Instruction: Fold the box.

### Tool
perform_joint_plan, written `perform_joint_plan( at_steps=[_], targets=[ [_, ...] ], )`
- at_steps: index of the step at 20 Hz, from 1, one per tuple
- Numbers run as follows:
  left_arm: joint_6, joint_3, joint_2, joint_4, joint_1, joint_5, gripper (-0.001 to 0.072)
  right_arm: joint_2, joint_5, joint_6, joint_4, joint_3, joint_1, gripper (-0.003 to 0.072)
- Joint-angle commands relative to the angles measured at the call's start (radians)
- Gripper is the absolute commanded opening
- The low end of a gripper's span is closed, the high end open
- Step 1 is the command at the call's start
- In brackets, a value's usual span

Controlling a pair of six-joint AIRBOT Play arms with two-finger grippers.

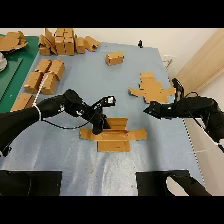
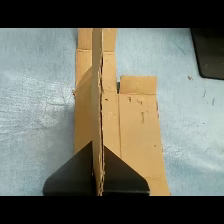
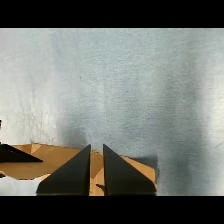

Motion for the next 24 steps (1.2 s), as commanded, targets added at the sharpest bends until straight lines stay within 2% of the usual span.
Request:
perform_joint_plan(
  at_steps=[1, 2, 4, 8, 24],
  targets=[
    [0.001, -0.004, 0.001, 0.005, -0.001, 0.03, 0.001, -0.001, -0.013, -0.004, 0.0, 0.0, 0.0, 0.0057],
    [0.001, -0.004, 0.001, 0.005, -0.001, 0.033, 0.001, -0.001, -0.013, -0.004, 0.0, 0.0, 0.0, 0.0018],
    [0.001, -0.004, 0.001, 0.005, -0.001, 0.034, 0.001, -0.001, -0.02, -0.005, 0.0, 0.0, 0.0, 0.0004],
    [0.002, -0.004, 0.001, 0.006, -0.001, 0.035, 0.0011, -0.001, -0.055, -0.031, 0.0, 0.0, 0.0, 0.0004],
    [0.005, -0.004, 0.001, 0.014, -0.001, 0.076, 0.0011, 0.0, -0.069, -0.084, -0.001, 0.0, 0.025, 0.0003]
  ],
)
